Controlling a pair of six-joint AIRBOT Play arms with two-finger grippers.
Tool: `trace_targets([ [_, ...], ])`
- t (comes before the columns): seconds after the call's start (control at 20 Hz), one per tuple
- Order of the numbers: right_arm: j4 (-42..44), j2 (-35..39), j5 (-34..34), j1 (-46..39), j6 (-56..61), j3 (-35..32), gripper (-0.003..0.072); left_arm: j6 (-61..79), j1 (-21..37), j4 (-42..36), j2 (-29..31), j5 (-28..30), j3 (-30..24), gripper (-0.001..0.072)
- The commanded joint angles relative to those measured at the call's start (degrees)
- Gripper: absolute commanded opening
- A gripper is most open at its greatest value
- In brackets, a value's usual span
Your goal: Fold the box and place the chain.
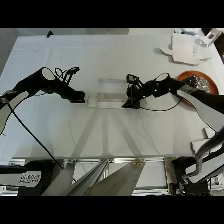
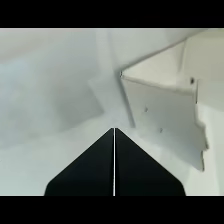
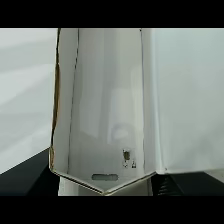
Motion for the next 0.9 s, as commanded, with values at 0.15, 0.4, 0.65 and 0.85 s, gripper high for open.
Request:
trace_targets([
  [0.15, 0.07, -0.02, -0.50, -0.07, 0.17, 0.04, 0.0436, -0.22, 0.66, 0.26, 0.07, 2.45, 0.00, 0.0006],
  [0.4, 0.07, -0.02, -0.48, -0.02, 0.17, 0.04, 0.0436, 0.04, -0.39, -4.83, -2.23, 2.56, 0.00, 0.0006],
  [0.65, 0.07, -0.02, -0.46, -0.02, 0.17, 0.02, 0.0436, 1.64, -1.14, -10.23, -2.38, 3.52, 0.00, 0.0007],
  [0.85, 0.07, -0.02, -0.46, -0.02, 0.17, 0.04, 0.0436, 3.96, -1.14, -12.59, -2.36, 2.43, 0.00, 0.0007],
])
